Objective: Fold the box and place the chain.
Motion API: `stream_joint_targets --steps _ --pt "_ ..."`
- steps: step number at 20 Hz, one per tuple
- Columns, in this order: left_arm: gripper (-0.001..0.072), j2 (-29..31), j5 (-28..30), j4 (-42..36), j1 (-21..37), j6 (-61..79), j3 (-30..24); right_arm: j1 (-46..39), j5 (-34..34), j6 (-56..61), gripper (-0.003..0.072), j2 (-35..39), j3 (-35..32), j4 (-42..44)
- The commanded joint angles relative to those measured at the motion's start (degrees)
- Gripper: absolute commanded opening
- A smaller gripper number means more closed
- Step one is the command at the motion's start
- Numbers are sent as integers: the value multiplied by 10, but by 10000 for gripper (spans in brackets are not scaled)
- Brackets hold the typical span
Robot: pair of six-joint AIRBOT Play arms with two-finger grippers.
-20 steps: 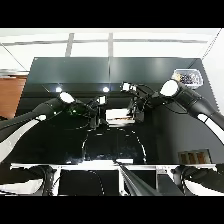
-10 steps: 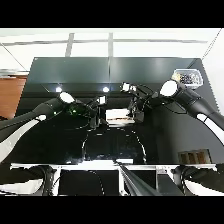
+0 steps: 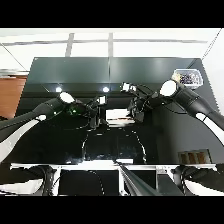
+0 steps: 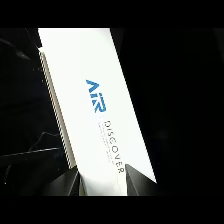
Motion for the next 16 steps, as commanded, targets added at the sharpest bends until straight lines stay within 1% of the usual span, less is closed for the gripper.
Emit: stream_joint_targets --steps 1,10,12,15,16 --pt "404 0 0 0 0 0 0 1 7 5 308 0 0 -1" --pt "403 0 0 0 0 0 0 1 7 11 310 0 0 -1" --pt "404 0 0 0 0 0 0 1 7 11 385 0 0 -1" --pt "404 0 0 0 0 0 0 1 7 11 384 0 0 -1" --pt "404 0 0 0 0 0 0 1 7 11 373 0 0 -1"
